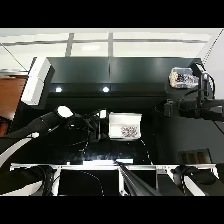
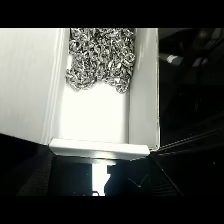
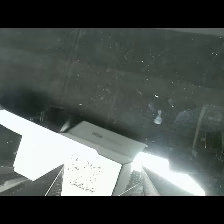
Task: Fold the box and place the chain.
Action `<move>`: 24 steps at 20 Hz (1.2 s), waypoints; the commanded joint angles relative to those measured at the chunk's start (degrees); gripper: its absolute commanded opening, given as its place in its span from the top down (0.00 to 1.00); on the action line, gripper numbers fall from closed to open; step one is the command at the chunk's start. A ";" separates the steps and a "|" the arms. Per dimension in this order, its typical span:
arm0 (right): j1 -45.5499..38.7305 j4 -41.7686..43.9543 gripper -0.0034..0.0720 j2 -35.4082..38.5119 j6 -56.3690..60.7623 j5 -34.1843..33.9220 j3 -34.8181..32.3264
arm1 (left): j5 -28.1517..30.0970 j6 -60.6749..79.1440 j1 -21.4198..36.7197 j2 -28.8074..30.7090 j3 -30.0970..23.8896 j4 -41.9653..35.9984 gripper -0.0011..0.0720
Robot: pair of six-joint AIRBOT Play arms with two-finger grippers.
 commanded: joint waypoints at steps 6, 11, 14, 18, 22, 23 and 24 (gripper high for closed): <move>0.04 -0.42 0.25 -0.04 1.36 0.90 0.00 | 4.74 0.09 -4.11 -0.83 0.42 -1.53 0.02; 0.04 -5.05 0.60 -1.44 4.61 5.42 -3.19 | 4.94 0.09 -4.28 -0.90 0.44 -1.64 0.02; 0.07 -4.76 0.89 -2.21 6.86 4.96 -7.61 | 4.94 0.09 -4.28 -0.90 0.44 -1.64 0.02; 0.09 -1.60 0.89 -4.85 7.50 3.34 -12.72 | 4.92 0.09 -4.28 -0.90 0.44 -1.62 0.02; 1.09 -1.03 0.89 -7.78 7.78 1.77 -13.44 | 4.98 0.09 -4.98 -0.90 0.46 -0.92 0.03; 1.31 -1.07 0.89 -8.35 7.87 1.33 -13.44 | 5.01 0.09 -5.09 -0.90 0.46 -0.59 0.03; 1.31 -0.92 0.89 -8.76 7.96 0.92 -13.44 | 4.90 0.09 -5.11 -0.90 0.46 -0.50 0.04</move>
